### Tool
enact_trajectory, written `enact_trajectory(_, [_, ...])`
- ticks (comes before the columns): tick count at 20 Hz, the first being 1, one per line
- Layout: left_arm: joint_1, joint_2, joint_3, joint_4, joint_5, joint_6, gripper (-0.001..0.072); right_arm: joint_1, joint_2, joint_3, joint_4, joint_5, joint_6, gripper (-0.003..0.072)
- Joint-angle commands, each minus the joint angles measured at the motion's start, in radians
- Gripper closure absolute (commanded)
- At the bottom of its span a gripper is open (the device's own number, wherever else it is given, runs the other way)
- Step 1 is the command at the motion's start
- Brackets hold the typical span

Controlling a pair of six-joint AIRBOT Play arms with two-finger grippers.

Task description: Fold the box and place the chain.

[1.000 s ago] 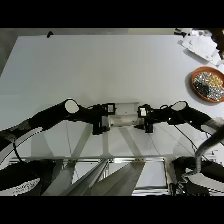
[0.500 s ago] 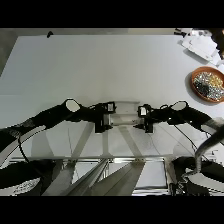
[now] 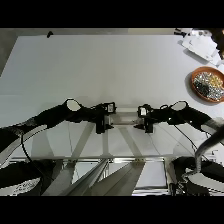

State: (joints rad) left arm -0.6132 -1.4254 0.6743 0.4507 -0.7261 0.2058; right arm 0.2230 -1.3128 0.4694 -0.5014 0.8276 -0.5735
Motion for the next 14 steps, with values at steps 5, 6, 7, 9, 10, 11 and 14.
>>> enact_trajectory(5, [0.000,-0.001,-0.001,0.061,-0.072,-0.006,0.0500,-0.001,0.001,0.000,0.001,-0.005,0.000,0.0228])
enact_trajectory(6, [0.000,0.000,-0.001,0.061,-0.071,-0.008,0.0500,-0.001,0.001,0.000,0.001,-0.005,0.000,0.0228])
enact_trajectory(7, [0.000,0.000,-0.001,0.061,-0.073,-0.008,0.0500,-0.001,0.001,0.000,0.001,-0.005,0.000,0.0228])
enact_trajectory(9, [0.000,0.000,-0.001,0.060,-0.079,-0.008,0.0500,-0.001,0.001,0.000,0.001,-0.005,0.000,0.0228])
enact_trajectory(10, [0.000,0.000,-0.001,0.059,-0.079,-0.008,0.0500,-0.001,0.001,0.000,0.001,-0.005,0.000,0.0228])
enact_trajectory(11, [0.000,0.000,-0.001,0.059,-0.079,-0.008,0.0500,-0.001,0.001,0.000,0.001,-0.005,0.000,0.0228])
enact_trajectory(14, [0.000,0.000,-0.001,0.059,-0.079,-0.008,0.0500,-0.001,0.001,0.000,0.001,-0.005,0.000,0.0228])
